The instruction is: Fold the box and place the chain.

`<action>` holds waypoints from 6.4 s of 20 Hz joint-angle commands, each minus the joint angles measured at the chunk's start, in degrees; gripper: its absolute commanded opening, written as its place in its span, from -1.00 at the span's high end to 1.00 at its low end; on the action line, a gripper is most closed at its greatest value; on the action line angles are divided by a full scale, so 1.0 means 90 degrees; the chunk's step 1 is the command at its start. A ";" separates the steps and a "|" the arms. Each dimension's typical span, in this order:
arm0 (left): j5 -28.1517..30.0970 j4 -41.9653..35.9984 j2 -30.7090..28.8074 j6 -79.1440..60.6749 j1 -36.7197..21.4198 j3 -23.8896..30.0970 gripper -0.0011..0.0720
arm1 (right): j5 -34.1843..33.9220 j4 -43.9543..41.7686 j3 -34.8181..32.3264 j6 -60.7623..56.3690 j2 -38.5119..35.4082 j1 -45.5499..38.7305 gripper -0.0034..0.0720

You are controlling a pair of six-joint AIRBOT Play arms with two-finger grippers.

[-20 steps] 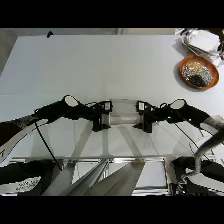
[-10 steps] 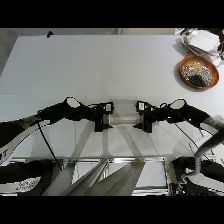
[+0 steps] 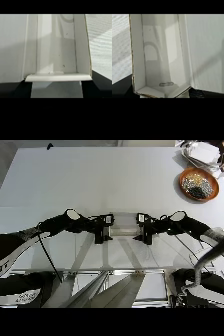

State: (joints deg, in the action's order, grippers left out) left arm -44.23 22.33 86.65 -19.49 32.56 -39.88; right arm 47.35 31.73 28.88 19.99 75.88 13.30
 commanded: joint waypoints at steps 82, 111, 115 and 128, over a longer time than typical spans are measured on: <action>-0.0017 0.0002 0.0005 -0.0002 0.0005 0.0005 0.40 | 0.0313 0.1336 0.0010 -0.4061 -0.3927 0.0002 0.87; -0.0017 0.0000 0.0005 0.0000 0.0005 0.0005 0.40 | -0.0692 0.2365 -0.0318 -0.1158 -0.2011 0.0750 0.51; -0.0017 0.0002 0.0005 0.0000 0.0005 0.0005 0.40 | -0.0646 0.2225 -0.0321 -0.1161 -0.2011 0.0750 0.51; -0.0017 0.0002 0.0005 0.0000 0.0005 0.0005 0.40 | -0.1173 0.1785 -0.0318 -0.0872 -0.1647 0.1122 0.51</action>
State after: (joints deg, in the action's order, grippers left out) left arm -44.40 22.41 86.74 -19.55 32.62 -39.88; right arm 38.06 48.56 26.00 11.86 60.01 22.90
